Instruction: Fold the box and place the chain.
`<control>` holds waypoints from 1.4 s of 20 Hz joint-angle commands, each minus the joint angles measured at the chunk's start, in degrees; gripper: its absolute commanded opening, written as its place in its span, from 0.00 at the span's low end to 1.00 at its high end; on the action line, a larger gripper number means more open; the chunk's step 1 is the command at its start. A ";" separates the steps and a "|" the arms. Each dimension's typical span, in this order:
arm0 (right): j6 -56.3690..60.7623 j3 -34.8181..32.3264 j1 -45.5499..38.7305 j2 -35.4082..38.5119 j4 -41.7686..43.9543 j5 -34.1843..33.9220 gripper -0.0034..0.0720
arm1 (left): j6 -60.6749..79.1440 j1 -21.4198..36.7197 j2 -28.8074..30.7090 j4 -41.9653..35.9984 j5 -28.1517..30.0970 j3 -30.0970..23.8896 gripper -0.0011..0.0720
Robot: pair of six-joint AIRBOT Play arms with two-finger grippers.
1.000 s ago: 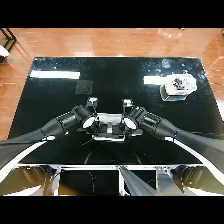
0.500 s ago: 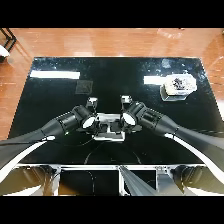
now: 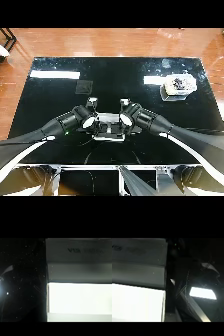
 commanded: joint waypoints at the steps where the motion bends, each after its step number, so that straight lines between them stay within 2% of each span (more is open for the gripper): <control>1: 0.79 0.04 0.17 -0.22 0.24 -0.79 0.43 | 0.04 -0.02 -0.02 -0.02 0.04 -0.02 0.05; 2: 0.76 0.04 0.17 -0.22 0.24 -0.87 0.28 | 0.04 -0.02 -0.02 -0.02 0.02 -0.02 0.05; 3: 0.74 0.04 0.17 -0.22 0.39 -0.83 0.21 | 0.04 -0.02 -0.02 -0.02 0.00 -0.02 0.05; 4: 0.74 0.04 0.17 -0.22 0.63 -0.81 0.20 | 0.04 -0.02 -0.02 -0.02 0.00 -0.02 0.05; 5: 0.74 0.04 0.17 -0.20 0.76 -0.68 0.07 | 0.04 -0.02 -0.02 -0.04 0.00 -0.02 0.05; 12: 0.70 0.04 0.17 -0.20 0.20 -0.68 0.08 | 0.04 -0.02 -0.02 -0.04 -0.09 -0.02 0.05; 13: 0.68 0.07 0.17 -0.15 -0.22 -0.39 0.29 | 0.04 -0.02 -0.02 -0.04 -0.09 -0.02 0.05; 14: 0.46 0.07 0.17 0.07 -0.92 0.20 0.55 | 0.04 -0.02 -0.02 -0.04 -0.09 -0.02 0.05; 15: -0.44 0.09 0.15 0.63 -1.81 0.76 0.69 | 0.04 -0.02 -0.02 -0.04 -0.09 -0.02 0.05; 18: -6.38 0.09 0.15 5.11 -2.36 2.12 0.70 | 0.04 -0.02 -0.02 -0.04 -0.11 -0.02 0.05; 22: -15.28 0.09 -0.11 17.88 -3.37 5.51 0.70 | 0.04 -0.02 -0.02 -0.02 -0.07 -0.02 0.05; 23: -15.28 0.09 -0.39 21.57 -6.01 5.70 0.70 | 0.04 -0.02 -0.02 -0.02 -0.07 -0.02 0.05; 26: -14.69 0.07 -3.82 31.39 -20.81 6.49 0.70 | 0.04 -0.02 -0.02 0.00 -0.04 -0.02 0.05; 28: -14.58 0.07 -10.23 33.16 -27.65 8.02 0.70 | 0.04 -0.02 -0.02 0.00 0.07 -0.02 0.05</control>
